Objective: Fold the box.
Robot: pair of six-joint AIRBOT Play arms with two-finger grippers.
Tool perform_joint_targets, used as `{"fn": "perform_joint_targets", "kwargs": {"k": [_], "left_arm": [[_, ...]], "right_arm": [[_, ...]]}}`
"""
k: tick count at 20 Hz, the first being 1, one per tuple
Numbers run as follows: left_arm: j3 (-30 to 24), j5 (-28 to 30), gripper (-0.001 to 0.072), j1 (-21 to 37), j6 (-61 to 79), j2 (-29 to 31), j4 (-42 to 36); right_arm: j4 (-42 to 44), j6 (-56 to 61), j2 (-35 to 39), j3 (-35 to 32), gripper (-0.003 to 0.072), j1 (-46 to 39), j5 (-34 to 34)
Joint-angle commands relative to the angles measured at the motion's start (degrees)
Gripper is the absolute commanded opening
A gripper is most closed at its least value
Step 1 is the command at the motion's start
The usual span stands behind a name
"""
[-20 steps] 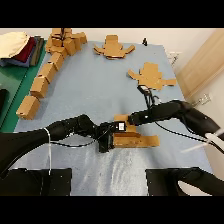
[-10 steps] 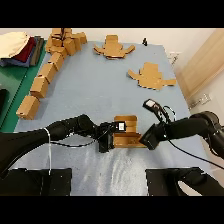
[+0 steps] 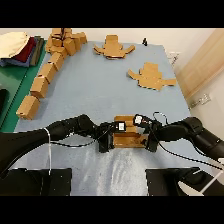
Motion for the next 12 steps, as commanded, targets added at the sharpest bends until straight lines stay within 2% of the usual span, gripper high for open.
{"fn": "perform_joint_targets", "kwargs": {"k": [1,2,3,4,7,12], "left_arm": [[0.0,0.0,0.0525,0.0,0.0,0.0,0.0],[0.0,0.0,0.0525,0.0,0.0,0.0,0.0],[0.0,0.0,0.0525,0.0,0.0,0.0,0.0],[0.0,0.0,0.0525,0.0,0.0,0.0,0.0],[0.0,0.0,0.0525,0.0,0.0,0.0,0.0],[0.0,0.0,0.0526,0.0,0.0,0.0,0.0]], "right_arm": [[-1.2,-5.0,-3.1,-0.5,0.0544,3.3,6.0],[-1.0,-5.0,-3.0,-0.5,0.0469,4.5,5.7],[-0.5,-4.9,-3.0,-0.5,0.0319,5.6,5.7],[0.5,-4.9,-3.0,-0.5,0.0251,6.1,5.7],[1.1,-5.0,-3.0,-0.5,0.0224,6.2,7.5],[1.9,-4.8,-3.0,-0.5,0.0224,6.2,6.5]]}}
